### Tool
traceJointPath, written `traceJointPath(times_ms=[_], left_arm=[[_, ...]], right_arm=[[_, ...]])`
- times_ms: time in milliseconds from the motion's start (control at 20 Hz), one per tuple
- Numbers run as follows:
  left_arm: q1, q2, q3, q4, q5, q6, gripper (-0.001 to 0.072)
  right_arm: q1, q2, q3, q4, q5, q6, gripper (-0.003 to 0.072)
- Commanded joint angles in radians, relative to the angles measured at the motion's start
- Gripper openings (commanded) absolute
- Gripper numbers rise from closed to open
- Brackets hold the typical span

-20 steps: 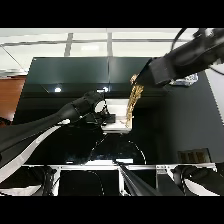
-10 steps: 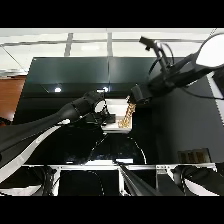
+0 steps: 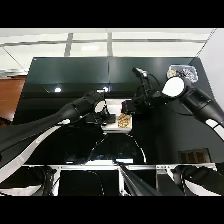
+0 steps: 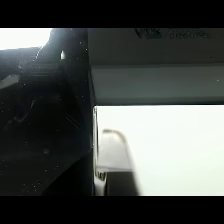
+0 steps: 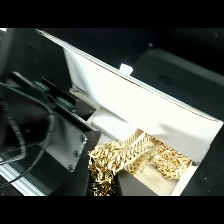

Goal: Fold the box and place the chain.

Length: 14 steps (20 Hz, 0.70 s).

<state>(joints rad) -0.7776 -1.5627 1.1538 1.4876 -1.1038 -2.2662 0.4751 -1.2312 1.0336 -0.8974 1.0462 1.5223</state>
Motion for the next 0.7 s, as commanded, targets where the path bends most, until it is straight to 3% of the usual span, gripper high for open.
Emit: traceJointPath(times_ms=[0,50,100,250,450,650], left_arm=[[0.001,0.000,0.000,0.001,0.001,0.000,0.0030],[0.001,0.000,0.000,0.001,0.001,0.000,0.0030],[0.001,0.000,0.000,0.001,0.001,0.000,0.0029],[0.001,0.000,0.000,0.000,0.001,0.000,0.0030],[0.000,-0.003,0.000,0.000,0.008,0.000,0.0029],[0.006,-0.006,0.006,-0.013,0.040,-0.010,0.0030]], right_arm=[[0.012,-0.015,-0.027,0.004,-0.033,0.000,0.0054],[0.011,-0.015,-0.027,0.003,-0.027,0.000,0.0237],[0.001,-0.014,-0.026,0.002,-0.012,0.000,0.0283],[-0.081,0.019,-0.025,-0.040,0.105,0.000,0.0283],[-0.241,0.167,-0.030,-0.320,0.249,0.010,0.0283],[-0.318,0.290,-0.079,-0.356,0.281,0.011,0.0283]])
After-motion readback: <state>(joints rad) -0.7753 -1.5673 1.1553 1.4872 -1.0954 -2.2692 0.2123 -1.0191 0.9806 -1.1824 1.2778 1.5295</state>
